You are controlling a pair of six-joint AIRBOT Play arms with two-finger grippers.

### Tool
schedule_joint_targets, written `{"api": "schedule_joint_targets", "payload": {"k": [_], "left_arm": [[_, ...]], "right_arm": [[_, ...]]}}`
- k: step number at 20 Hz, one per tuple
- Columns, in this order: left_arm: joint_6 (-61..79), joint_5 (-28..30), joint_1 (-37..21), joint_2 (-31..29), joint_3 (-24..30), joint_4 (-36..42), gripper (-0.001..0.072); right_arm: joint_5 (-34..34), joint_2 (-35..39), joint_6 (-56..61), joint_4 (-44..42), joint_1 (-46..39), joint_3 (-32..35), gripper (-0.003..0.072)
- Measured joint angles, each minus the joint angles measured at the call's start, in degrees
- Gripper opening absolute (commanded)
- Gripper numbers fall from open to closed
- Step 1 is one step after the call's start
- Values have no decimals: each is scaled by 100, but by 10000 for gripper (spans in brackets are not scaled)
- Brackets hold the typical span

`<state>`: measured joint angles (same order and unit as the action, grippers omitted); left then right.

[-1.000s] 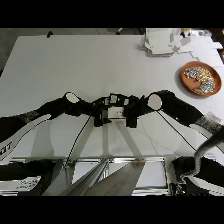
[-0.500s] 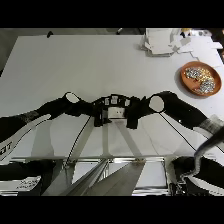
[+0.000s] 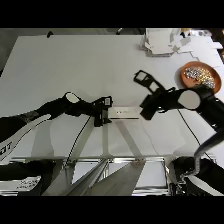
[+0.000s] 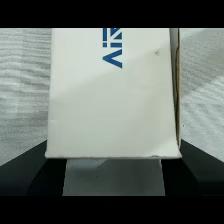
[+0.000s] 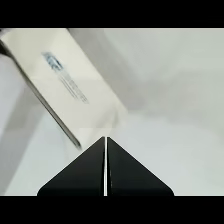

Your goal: Fold the box and place the chain.

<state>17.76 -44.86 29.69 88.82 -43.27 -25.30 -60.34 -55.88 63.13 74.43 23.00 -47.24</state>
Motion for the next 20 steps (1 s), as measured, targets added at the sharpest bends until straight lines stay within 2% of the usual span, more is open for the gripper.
{"api": "schedule_joint_targets", "payload": {"k": [3, 6, 12, 20], "left_arm": [[0, 0, 2, 0, 0, 0, 272], [2, 0, 2, 0, 0, 0, 272], [2, 2, 0, 0, 0, -2, 272], [2, 2, 0, 0, 0, -2, 272]], "right_arm": [[-798, 133, 789, 269, -643, 264, 11], [-1237, 188, 1381, 522, -1060, 627, 12], [-1497, 214, 2070, 584, -1318, 931, 12], [-1543, 214, 2334, 476, -1357, 977, 12]]}}
